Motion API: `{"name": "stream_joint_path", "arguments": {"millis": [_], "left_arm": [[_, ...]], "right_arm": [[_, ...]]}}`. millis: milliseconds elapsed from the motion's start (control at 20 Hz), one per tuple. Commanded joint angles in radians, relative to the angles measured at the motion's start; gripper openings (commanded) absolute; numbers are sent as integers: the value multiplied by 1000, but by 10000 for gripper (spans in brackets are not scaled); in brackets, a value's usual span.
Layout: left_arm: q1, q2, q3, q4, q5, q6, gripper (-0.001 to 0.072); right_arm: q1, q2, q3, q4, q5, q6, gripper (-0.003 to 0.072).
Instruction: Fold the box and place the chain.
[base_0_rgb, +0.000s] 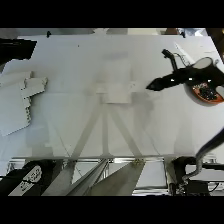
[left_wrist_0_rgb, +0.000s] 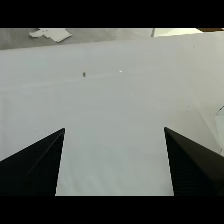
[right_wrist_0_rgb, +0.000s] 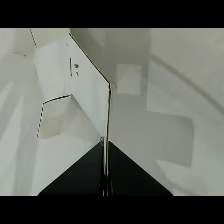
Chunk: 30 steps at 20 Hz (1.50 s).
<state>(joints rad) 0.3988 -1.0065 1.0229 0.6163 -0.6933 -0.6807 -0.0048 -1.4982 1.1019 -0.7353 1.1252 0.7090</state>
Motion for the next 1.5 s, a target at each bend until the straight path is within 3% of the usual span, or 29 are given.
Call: {"name": "stream_joint_path", "arguments": {"millis": [0,400,1150,1250,1350,1450], "left_arm": [[0,0,0,0,0,0,699],[0,0,0,0,0,0,699],[0,0,0,-1,1,0,699],[0,-2,0,-89,29,-1,699],[-1,-1,0,-180,-11,-1,698],[-1,-1,0,-196,-121,4,697]], "right_arm": [[101,-31,-1,3,-189,-1,11],[103,-96,-34,-167,-328,125,10],[103,-95,-34,-185,-322,148,13],[103,-96,-34,-185,-322,148,13],[103,-95,-34,-185,-322,148,13],[103,-95,-34,-185,-322,148,13]]}}
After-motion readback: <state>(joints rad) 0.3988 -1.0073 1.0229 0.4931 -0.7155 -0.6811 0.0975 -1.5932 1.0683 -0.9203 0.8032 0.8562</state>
